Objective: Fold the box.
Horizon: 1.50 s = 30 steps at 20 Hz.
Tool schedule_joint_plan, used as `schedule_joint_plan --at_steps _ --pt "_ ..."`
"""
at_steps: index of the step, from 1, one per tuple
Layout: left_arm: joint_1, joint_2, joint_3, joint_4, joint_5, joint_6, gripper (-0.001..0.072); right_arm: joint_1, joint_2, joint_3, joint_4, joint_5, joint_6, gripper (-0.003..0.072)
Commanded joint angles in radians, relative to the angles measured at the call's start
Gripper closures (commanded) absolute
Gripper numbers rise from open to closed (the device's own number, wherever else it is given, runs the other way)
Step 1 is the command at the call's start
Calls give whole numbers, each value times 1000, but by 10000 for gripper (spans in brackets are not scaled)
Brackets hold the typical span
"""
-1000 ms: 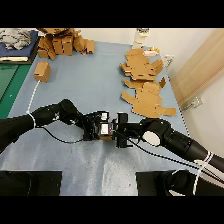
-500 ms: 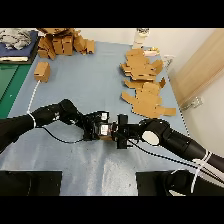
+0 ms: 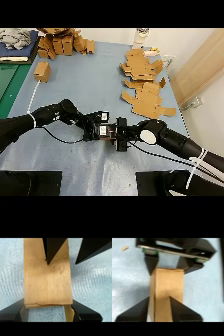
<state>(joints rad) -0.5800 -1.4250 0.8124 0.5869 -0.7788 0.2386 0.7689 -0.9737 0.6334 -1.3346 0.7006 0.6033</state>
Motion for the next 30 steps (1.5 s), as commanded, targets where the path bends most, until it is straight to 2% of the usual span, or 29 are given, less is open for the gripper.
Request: schedule_joint_plan --at_steps 1,4,7,8,9,11,13,16,18,20,23,30 --pt "0 0 1 0 2 -1 303 -1 42 1 7 44 44 250" --pt "0 0 1 0 2 -1 303 -6 156 3 -94 43 207 250" --pt "0 0 1 0 2 -1 303 -49 289 3 -218 44 531 256" --pt "0 0 1 0 2 -1 304 -77 330 2 -217 45 714 445" --pt "0 0 1 0 2 -1 303 -103 360 -7 -201 43 917 680" --pt "0 0 1 0 2 -1 303 -134 396 -70 -112 0 1265 686" --pt "0 0 1 0 1 -1 303 -127 408 -197 113 -199 1445 687" --pt "0 0 1 0 2 -1 304 -57 408 -417 575 -606 1457 688" --pt "0 0 1 0 1 -1 303 22 408 -512 711 -724 1458 688" --pt "0 0 1 0 2 -1 303 98 407 -537 725 -772 1457 688" --pt "0 0 1 0 2 -1 303 136 394 -537 701 -868 1458 688" --pt "0 0 1 0 2 -1 303 137 312 -537 691 -864 1458 687"
